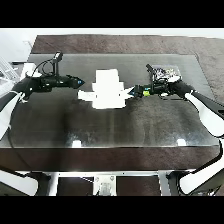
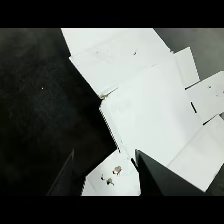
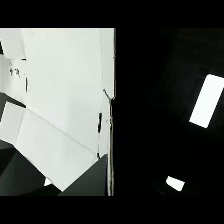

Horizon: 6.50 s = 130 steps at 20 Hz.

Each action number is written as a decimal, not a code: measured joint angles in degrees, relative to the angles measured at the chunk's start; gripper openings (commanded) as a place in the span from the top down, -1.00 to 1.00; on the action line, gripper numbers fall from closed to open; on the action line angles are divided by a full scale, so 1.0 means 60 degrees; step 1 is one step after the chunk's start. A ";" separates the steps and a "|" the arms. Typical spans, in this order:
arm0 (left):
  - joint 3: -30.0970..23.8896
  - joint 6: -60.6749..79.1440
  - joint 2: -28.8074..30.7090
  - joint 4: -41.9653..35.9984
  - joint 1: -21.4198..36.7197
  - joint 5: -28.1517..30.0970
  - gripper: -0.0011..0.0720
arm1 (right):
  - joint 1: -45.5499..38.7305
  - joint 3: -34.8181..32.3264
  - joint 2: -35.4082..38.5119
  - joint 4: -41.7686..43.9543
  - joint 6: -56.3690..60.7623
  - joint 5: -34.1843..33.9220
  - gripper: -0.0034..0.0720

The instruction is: Fold the box and place the chain.

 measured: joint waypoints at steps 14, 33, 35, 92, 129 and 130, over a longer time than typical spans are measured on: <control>0.2965 -0.1563 -0.2441 0.0758 -0.0645 -0.1191 -0.29 | 0.0000 -0.0011 0.0000 0.0000 0.0193 -0.0007 0.90; 0.3876 -0.1698 -0.3646 0.0605 -0.1282 -0.1005 -0.28 | 0.0000 -0.0098 0.0000 -0.0025 0.0175 0.0029 0.90; 0.3894 -0.1617 -0.3643 0.0444 -0.1300 -0.1045 -0.18 | 0.0000 -0.0124 0.0000 -0.0084 0.0168 0.0029 0.90; 0.1938 1.0524 -0.3657 -0.2517 -0.0659 -0.3774 0.93 | -0.2160 -0.0146 0.0131 0.2306 -0.2626 0.0678 0.33; 0.1712 1.1056 -0.3657 -0.2313 -0.0667 -0.3472 0.92 | -0.0168 -0.2750 0.2568 0.1759 -0.7679 0.0641 0.71; 0.1716 1.1056 -0.3657 -0.2313 -0.0667 -0.3472 0.92 | 0.0127 -0.2878 0.2634 0.1282 -0.7672 0.0474 0.71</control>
